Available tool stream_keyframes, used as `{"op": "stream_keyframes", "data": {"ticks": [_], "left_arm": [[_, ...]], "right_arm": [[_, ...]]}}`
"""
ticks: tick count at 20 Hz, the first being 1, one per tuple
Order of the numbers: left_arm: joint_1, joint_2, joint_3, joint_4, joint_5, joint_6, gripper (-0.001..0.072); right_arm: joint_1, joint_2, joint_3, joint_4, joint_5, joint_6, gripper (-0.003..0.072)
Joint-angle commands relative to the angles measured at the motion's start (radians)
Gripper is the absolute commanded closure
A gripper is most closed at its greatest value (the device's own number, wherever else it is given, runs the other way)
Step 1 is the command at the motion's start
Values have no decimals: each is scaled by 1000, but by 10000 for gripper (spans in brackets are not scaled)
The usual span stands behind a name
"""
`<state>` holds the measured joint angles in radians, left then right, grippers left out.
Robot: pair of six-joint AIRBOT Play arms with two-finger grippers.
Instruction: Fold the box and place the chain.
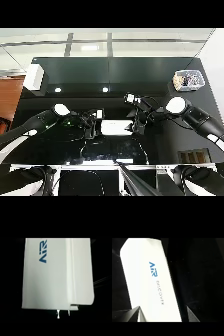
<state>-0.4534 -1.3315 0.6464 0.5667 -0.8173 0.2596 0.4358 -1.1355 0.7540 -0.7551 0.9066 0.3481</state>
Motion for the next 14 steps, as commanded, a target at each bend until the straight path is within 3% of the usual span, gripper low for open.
{"op": "stream_keyframes", "data": {"ticks": [1, 2, 3, 4, 5, 7, 8, 9, 10, 14], "left_arm": [[0, 1, 0, 1, -2, 2, 251], [0, 1, 0, 1, -2, 2, 251], [0, 1, 0, 1, -2, 2, 251], [0, 1, 0, 1, -2, 2, 251], [0, 1, 0, 1, -3, 2, 251], [0, 1, 0, 1, -2, 2, 251], [0, 1, 0, 1, -3, 2, 251], [0, 1, 0, 1, -3, 2, 251], [0, 1, 0, 1, -3, 2, 251], [0, 1, 0, 1, -3, 2, 251]], "right_arm": [[10, -2, -1, -13, -18, -1, -34], [11, -2, -1, -13, -13, -1, -34], [15, -2, -1, -14, -8, -1, 56], [15, -2, 0, -13, 0, -1, 220], [15, -2, -1, -13, 6, -1, 257], [15, -2, 0, -13, 6, -1, 257], [15, -2, 0, -13, 7, -1, 297], [15, -2, 0, -13, 11, -1, 409], [15, -2, 0, -13, 13, -1, 455], [15, -2, 0, -13, 18, -1, 455]]}}
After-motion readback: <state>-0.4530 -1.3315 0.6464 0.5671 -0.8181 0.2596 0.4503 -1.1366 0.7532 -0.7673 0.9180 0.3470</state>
